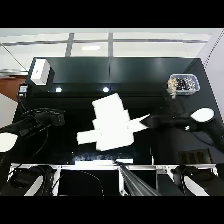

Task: Fold the box and place the chain.

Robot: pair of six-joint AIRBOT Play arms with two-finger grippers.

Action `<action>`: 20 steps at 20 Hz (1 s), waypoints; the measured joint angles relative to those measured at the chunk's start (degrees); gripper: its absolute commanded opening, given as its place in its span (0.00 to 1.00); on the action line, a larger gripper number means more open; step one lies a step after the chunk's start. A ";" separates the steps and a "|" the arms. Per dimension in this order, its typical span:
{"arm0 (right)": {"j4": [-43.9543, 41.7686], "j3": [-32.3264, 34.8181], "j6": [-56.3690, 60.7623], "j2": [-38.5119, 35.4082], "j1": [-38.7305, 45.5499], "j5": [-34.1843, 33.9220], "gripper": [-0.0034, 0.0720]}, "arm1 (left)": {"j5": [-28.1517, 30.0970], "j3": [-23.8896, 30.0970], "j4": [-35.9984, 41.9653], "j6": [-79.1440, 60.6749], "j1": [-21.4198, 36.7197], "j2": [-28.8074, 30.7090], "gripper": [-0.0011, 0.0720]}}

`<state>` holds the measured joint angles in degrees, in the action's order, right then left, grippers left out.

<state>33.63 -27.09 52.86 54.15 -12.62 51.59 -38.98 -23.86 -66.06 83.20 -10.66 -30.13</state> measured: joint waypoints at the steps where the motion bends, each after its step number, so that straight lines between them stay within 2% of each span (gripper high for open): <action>1: -0.20 0.76 -0.15 -0.26 -3.82 -3.96 0.10 | 0.04 0.00 0.61 0.26 0.00 -1.18 0.20; 2: -0.24 1.38 -0.22 -0.46 -7.32 -7.91 0.10 | 0.07 0.00 1.09 1.07 0.09 -2.71 0.66; 3: -0.42 1.77 -0.24 -0.61 -9.73 -10.93 0.10 | 0.09 0.00 1.46 2.16 0.24 -4.31 0.90; 5: -0.39 2.29 -0.31 -0.83 -13.03 -14.47 0.10 | -1.07 -0.31 2.67 4.28 1.03 -8.22 0.88; 7: -0.39 2.58 -0.35 -0.92 -14.67 -16.04 0.10 | -5.40 -1.16 6.08 2.45 2.56 -13.03 0.86; 10: -0.37 2.75 -0.39 -0.98 -15.76 -16.98 0.10 | -13.35 -1.90 17.81 -10.51 5.70 -21.09 0.86; 13: -0.39 2.84 -0.39 -0.98 -16.22 -17.35 0.10 | -17.99 -2.29 29.51 -24.00 8.55 -29.05 0.86; 17: -0.31 2.84 -0.39 -0.98 -16.37 -17.33 0.10 | -21.97 -3.21 37.94 -37.53 10.03 -37.90 0.86; 20: -0.04 2.84 -0.39 -0.98 -16.41 -17.22 0.10 | -26.08 -4.44 40.81 -46.25 10.36 -43.60 0.86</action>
<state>33.58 -24.25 52.47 53.17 -29.04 34.37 -65.06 -28.29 -25.26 36.95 -0.30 -73.73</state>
